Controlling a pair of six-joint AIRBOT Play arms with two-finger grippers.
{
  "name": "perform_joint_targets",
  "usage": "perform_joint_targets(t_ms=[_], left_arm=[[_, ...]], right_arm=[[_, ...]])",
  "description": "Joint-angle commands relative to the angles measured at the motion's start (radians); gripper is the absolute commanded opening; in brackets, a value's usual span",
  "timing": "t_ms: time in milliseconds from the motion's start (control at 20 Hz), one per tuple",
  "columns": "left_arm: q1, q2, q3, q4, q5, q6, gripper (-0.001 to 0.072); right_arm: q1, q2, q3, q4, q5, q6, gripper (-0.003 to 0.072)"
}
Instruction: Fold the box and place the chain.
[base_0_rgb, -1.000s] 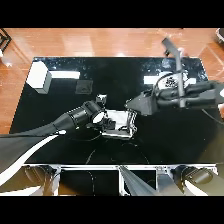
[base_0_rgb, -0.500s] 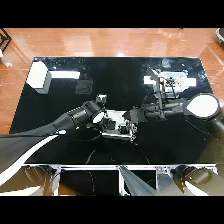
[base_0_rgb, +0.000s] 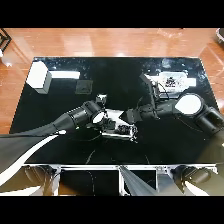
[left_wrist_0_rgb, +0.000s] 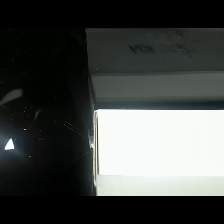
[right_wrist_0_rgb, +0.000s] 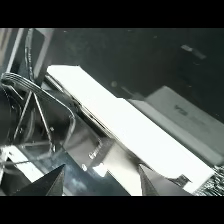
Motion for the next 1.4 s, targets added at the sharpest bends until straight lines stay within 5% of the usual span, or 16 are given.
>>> perform_joint_targets(t_ms=[0, 100, 200, 550, 700, 1000, 1350], left_arm=[[0.000, 0.000, 0.000, 0.000, 0.000, 0.000, 0.0024], [0.000, 0.000, 0.000, 0.000, 0.001, 0.000, 0.0024], [0.000, 0.000, 0.000, 0.000, 0.001, 0.001, 0.0024], [0.000, 0.000, 0.000, 0.000, 0.000, 0.000, 0.0023], [0.000, 0.000, 0.000, 0.000, 0.000, 0.000, 0.0023], [0.000, 0.000, 0.000, 0.000, 0.000, 0.000, 0.0023], [0.000, 0.000, 0.000, 0.000, 0.002, 0.000, 0.0023]], right_arm=[[-0.092, 0.067, -0.001, -0.052, 0.135, -0.056, 0.0554], [-0.153, 0.122, -0.004, -0.214, 0.243, -0.071, 0.0556], [-0.160, 0.138, -0.047, -0.407, 0.310, -0.129, 0.0720], [-0.092, 0.137, -0.350, -0.420, -0.121, -0.832, 0.0717], [-0.085, 0.094, -0.376, -0.257, -0.226, -0.960, 0.0710], [-0.085, -0.028, -0.376, 0.123, -0.237, -1.404, 0.0710], [-0.050, -0.098, -0.376, 0.160, -0.237, -1.434, 0.0711]])
